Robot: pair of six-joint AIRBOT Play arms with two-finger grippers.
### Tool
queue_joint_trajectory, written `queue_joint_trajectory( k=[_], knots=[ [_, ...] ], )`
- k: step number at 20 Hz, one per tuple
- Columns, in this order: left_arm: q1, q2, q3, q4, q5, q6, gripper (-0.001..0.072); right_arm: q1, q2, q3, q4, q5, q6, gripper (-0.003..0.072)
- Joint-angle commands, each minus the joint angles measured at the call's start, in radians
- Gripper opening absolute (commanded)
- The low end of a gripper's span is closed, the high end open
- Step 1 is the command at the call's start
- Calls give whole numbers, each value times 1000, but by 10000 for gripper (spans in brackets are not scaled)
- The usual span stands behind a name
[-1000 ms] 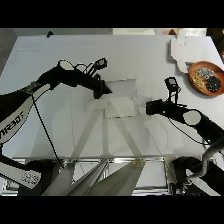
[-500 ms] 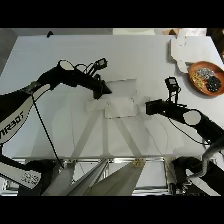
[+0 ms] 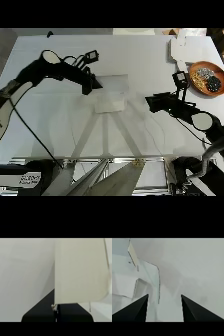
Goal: Fold the box and place the chain.
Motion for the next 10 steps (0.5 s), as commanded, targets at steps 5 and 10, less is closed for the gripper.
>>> queue_joint_trajectory(
  k=[5, 10],
  knots=[
    [78, 242, -127, -107, -182, 6, 0, 1, 198, 5, -161, -11, 9, 459],
    [65, 217, -319, -210, -97, 166, 3, 1, 199, 5, -161, -10, 9, 457]
  ],
)
